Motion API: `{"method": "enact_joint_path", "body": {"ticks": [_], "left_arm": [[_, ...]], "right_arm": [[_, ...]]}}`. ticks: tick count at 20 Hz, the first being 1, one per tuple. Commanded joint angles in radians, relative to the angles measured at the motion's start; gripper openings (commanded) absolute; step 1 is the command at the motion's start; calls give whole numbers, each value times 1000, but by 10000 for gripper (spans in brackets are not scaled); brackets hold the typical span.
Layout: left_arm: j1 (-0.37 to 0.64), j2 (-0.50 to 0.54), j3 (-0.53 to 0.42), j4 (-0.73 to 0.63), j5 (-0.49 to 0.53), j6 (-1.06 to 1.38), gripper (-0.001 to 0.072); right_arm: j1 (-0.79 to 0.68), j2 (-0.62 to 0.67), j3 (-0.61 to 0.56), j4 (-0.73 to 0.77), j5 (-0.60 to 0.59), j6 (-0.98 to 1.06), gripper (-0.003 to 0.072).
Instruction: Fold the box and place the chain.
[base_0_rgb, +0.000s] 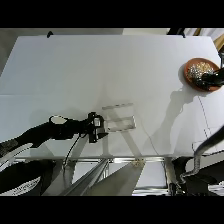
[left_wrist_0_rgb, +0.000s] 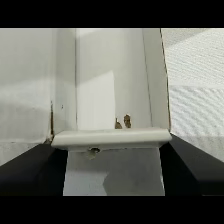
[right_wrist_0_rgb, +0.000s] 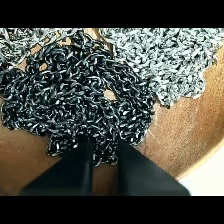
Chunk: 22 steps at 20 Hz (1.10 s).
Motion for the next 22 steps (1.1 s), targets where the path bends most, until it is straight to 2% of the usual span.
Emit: {"method": "enact_joint_path", "body": {"ticks": [1, 8, 13, 18, 22], "left_arm": [[0, 1, 0, 0, 0, 0, 137], [0, 1, 0, 0, 0, 0, 137], [0, 1, 0, 0, 0, 0, 137], [0, 1, 0, 0, 0, 0, 137], [0, 1, 0, 0, 0, 0, 137]], "right_arm": [[0, 0, 1, 31, -2, -3, 38], [0, 0, 1, 32, 10, -5, 20], [1, 48, 1, 45, 79, -84, 19], [1, 205, 1, 184, 160, -191, 19], [1, 306, 0, 367, 289, -272, 19]]}}
